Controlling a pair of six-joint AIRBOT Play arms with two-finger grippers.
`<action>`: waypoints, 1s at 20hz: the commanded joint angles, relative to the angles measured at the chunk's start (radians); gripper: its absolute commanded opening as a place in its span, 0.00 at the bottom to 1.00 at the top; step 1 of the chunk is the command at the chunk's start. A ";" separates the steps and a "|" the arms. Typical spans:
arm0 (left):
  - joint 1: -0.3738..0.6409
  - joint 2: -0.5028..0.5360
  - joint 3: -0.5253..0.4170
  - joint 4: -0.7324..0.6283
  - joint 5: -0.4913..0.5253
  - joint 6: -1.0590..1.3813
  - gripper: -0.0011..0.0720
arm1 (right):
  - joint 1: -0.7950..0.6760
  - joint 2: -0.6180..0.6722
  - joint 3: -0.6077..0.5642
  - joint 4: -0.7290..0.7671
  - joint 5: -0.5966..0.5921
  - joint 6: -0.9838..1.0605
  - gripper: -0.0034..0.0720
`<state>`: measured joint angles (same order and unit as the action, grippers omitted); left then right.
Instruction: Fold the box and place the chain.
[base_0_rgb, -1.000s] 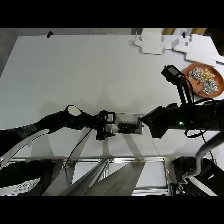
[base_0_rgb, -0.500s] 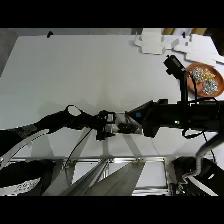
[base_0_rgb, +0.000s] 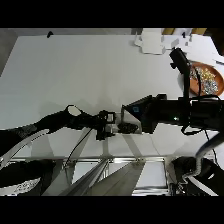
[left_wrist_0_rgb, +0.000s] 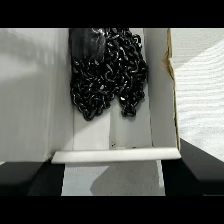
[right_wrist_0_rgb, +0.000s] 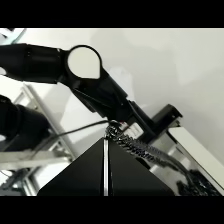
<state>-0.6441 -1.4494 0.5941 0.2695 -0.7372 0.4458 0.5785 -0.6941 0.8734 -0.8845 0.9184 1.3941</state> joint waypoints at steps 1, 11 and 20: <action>0.000 0.000 0.000 0.000 0.000 0.000 0.30 | 0.001 -0.030 0.001 -0.121 0.075 0.043 0.07; 0.000 0.000 0.000 0.000 0.000 0.000 0.30 | 0.126 -0.289 -0.064 -0.195 0.059 -0.034 0.07; 0.000 0.000 0.000 0.000 0.000 0.000 0.30 | 0.127 -0.404 -0.018 -0.193 0.140 -0.146 0.44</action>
<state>-0.6441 -1.4494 0.5941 0.2695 -0.7372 0.4458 0.7139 -1.0813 0.8268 -1.0775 0.9974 1.3266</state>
